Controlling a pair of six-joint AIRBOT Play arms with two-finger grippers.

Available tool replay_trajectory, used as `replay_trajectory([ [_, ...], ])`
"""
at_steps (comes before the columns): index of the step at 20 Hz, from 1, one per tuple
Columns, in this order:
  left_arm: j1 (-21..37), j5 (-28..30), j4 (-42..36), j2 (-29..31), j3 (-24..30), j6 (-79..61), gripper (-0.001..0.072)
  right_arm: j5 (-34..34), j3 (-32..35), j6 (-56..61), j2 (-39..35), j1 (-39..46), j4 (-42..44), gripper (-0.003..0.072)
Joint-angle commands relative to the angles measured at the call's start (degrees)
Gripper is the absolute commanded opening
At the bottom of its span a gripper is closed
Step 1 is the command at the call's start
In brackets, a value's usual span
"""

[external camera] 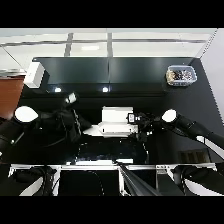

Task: Fold the box and place the chain.

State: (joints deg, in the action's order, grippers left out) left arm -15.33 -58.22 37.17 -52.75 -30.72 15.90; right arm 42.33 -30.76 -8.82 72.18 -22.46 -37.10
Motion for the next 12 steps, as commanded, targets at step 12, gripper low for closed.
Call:
replay_trajectory([
  [12,-7.72,10.95,7.10,-16.26,-5.38,-24.68,0.0690,-0.04,0.02,0.02,0.04,-0.04,0.02,0.0162],
])
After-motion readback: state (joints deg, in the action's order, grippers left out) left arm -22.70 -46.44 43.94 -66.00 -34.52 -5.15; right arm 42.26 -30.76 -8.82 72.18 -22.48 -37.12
